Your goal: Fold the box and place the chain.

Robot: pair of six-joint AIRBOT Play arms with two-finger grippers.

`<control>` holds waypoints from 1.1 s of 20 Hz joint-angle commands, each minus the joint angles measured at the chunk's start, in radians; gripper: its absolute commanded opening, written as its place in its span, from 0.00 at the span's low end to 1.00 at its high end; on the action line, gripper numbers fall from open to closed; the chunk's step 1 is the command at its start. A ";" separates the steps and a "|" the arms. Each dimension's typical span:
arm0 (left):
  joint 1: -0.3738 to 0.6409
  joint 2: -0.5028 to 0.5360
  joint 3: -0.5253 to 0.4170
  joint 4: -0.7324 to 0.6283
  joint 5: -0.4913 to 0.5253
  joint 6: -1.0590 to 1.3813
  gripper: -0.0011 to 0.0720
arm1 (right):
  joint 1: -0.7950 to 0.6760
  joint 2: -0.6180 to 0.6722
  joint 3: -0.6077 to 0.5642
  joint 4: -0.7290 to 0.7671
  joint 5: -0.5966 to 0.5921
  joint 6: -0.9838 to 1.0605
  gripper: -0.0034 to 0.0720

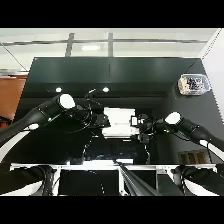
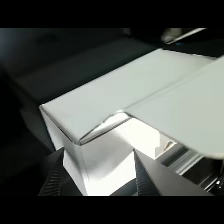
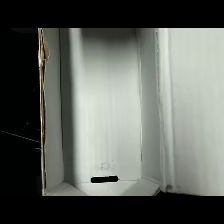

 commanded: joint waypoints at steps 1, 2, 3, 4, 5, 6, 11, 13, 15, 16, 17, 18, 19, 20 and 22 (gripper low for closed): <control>-0.028 0.000 0.001 0.087 0.022 -0.092 0.69 | 0.001 0.000 0.000 0.000 0.000 0.000 0.30; -0.040 0.000 0.001 0.111 0.023 -0.120 0.69 | 0.001 0.000 0.000 0.000 0.000 0.000 0.30; -0.051 0.000 0.001 0.135 0.023 -0.147 0.69 | 0.001 0.000 0.000 0.000 0.000 0.000 0.30; -0.062 0.000 0.001 0.160 0.023 -0.174 0.69 | 0.001 0.000 0.000 0.000 0.000 0.001 0.30; -0.074 0.000 0.001 0.187 0.023 -0.204 0.69 | 0.001 0.000 0.000 0.000 0.000 0.001 0.30; -0.085 0.000 0.001 0.212 0.023 -0.228 0.69 | 0.001 0.000 0.000 0.000 0.000 0.000 0.30; -0.150 -0.003 0.028 0.352 0.028 -0.364 0.69 | 0.001 0.000 0.000 0.000 0.000 0.000 0.30; -0.172 -0.004 0.048 0.398 0.025 -0.414 0.69 | 0.001 0.000 0.000 0.000 0.000 0.000 0.30; -0.201 -0.012 0.074 0.468 0.008 -0.511 0.69 | 0.001 0.000 0.000 0.000 0.000 0.000 0.30; -0.222 -0.024 0.093 0.505 -0.004 -0.547 0.69 | 0.001 0.000 0.000 0.000 0.000 0.000 0.30; -0.242 -0.042 0.117 0.541 -0.019 -0.578 0.69 | 0.001 0.000 0.000 0.000 0.000 0.000 0.30; -0.262 -0.068 0.148 0.576 -0.041 -0.607 0.69 | 0.001 0.000 0.000 0.000 0.000 0.000 0.30; -0.278 -0.098 0.181 0.598 -0.071 -0.624 0.69 | 0.001 0.000 0.000 0.000 0.000 0.000 0.30; -0.286 -0.127 0.208 0.600 -0.093 -0.623 0.69 | 0.001 0.000 0.000 0.000 0.000 0.000 0.30; -0.291 -0.176 0.237 0.591 -0.129 -0.624 0.69 | 0.001 0.000 0.000 0.000 0.000 0.000 0.30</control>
